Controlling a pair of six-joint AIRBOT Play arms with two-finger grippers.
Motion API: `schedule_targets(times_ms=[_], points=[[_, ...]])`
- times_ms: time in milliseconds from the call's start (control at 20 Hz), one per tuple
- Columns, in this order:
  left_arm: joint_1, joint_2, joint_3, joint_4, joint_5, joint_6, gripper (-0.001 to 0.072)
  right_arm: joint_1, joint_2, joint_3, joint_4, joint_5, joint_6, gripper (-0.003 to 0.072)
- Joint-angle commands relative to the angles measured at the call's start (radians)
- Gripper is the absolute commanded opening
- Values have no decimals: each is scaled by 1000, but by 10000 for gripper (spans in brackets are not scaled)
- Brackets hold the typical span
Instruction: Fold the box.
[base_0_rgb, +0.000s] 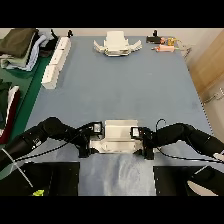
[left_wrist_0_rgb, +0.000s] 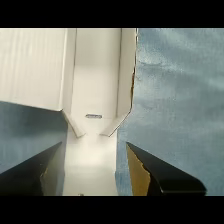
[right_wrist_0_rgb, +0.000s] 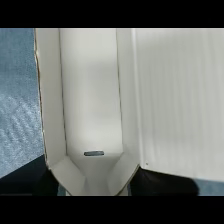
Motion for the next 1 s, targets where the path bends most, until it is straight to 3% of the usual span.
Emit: schedule_targets(times_ms=[0, 100, 150, 200, 300, 350, 450, 750, 950], points=[[-37, -27, -1, -28, 53, 24, 578, 0, 1, 0, 0, 1, 0, 502], [-64, -51, -1, -52, 122, 24, 576, 0, 1, 0, 0, 1, 0, 502], [-80, -62, -1, -66, 146, 24, 514, 0, 1, 0, 0, 1, 0, 502], [-94, -69, 1, -68, 149, 28, 299, 0, 1, 0, 0, 1, 0, 502], [-115, -75, 1, -68, 149, 35, 246, 0, 1, 0, 0, 1, 0, 502], [-116, -75, 1, -66, 148, 35, 155, 0, 1, 0, 0, 1, 0, 502], [-116, -76, 1, -69, 155, 35, 106, 0, 1, 0, 0, 1, 0, 502], [-154, -89, 1, -163, 233, 69, 106, 0, 1, 0, 0, 1, 0, 502], [-156, -124, 1, -167, 233, 65, 116, 0, 1, 0, 0, 1, 0, 502]])
